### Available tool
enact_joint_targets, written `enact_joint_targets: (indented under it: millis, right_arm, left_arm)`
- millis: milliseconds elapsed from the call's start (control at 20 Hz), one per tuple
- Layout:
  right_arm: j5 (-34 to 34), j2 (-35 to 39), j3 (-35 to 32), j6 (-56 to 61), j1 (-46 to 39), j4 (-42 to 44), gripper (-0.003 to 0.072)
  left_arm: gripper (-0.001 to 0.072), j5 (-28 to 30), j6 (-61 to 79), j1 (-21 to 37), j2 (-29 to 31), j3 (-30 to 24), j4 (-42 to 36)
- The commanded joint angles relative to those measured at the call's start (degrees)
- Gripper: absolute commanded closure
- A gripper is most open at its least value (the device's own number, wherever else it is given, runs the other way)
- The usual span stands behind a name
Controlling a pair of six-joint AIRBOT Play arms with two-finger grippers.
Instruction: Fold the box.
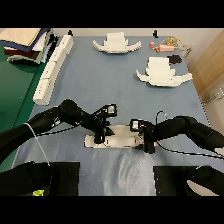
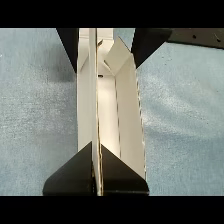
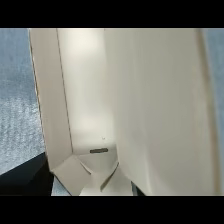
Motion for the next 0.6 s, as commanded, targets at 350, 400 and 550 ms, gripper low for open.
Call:
enact_joint_targets:
  millis: [350, 400, 550]
  right_arm:
    - [0.59, -4.61, -0.04, -5.81, 0.15, 1.60, 0.0036]
    - [0.70, -4.61, -0.04, -5.81, 0.15, 1.60, 0.0037]
    - [1.42, -5.29, -0.07, -5.81, 0.15, 1.49, 0.0037]
  left_arm:
    - [0.0693, 0.00, 0.02, -0.02, -0.04, -0.04, 0.00]
    - [0.0693, 0.00, 0.02, -0.02, -0.04, -0.04, 0.00]
    - [0.0693, 0.00, 0.02, -0.02, -0.04, -0.04, 0.00]
